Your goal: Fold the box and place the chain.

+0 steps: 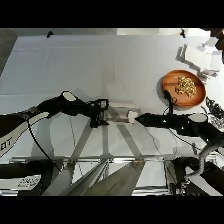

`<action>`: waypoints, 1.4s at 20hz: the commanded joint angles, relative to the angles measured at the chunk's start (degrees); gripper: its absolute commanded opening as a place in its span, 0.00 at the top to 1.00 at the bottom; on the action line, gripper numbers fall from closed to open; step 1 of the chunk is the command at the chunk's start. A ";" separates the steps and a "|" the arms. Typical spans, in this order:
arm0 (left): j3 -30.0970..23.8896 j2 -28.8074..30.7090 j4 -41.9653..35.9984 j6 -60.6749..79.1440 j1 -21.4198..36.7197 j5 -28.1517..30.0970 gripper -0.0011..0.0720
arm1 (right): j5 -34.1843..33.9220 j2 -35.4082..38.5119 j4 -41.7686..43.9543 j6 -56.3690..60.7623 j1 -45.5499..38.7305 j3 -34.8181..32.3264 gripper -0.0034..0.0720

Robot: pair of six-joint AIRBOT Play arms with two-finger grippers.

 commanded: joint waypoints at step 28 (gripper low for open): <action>0.02 -0.02 0.00 0.02 0.02 0.00 0.51 | -19.56 -2.93 -21.11 26.88 20.87 9.22 0.25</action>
